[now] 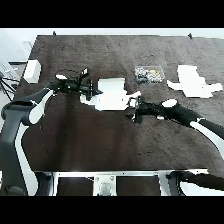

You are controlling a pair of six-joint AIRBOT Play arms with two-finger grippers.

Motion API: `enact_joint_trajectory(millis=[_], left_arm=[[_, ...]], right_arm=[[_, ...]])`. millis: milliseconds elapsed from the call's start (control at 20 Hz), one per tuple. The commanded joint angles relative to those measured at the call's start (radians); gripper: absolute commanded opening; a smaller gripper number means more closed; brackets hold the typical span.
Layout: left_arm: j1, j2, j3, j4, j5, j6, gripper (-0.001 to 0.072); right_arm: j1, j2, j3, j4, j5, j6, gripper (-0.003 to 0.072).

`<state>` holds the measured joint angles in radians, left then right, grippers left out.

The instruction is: Fold the box and place the chain.

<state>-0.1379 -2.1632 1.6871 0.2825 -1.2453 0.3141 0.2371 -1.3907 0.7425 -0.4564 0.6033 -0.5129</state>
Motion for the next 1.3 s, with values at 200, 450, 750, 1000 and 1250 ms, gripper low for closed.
enact_joint_trajectory(millis=[200, 450, 750, 1000, 1250], left_arm=[[0.0, 0.0, 0.0, 0.0, 0.0, 0.0, 0.0021], [0.0, 0.0, 0.0, -0.003, 0.0, 0.0, 0.0021], [0.0, 0.0, 0.0, -0.003, 0.002, 0.0, 0.0021], [0.0, 0.0, 0.0, -0.003, 0.0, 0.0, 0.0021], [0.0, 0.0, 0.0, -0.003, 0.001, 0.0, 0.0021]], right_arm=[[0.012, -0.108, 0.078, 0.058, -0.032, -0.019, 0.0654], [0.003, -0.104, 0.142, 0.156, -0.031, -0.018, 0.0653], [-0.018, -0.104, 0.172, 0.193, -0.036, 0.011, 0.0654], [-0.018, -0.147, 0.202, 0.22, -0.035, 0.011, 0.0653], [-0.039, -0.174, 0.237, 0.186, -0.01, 0.011, 0.0653]])
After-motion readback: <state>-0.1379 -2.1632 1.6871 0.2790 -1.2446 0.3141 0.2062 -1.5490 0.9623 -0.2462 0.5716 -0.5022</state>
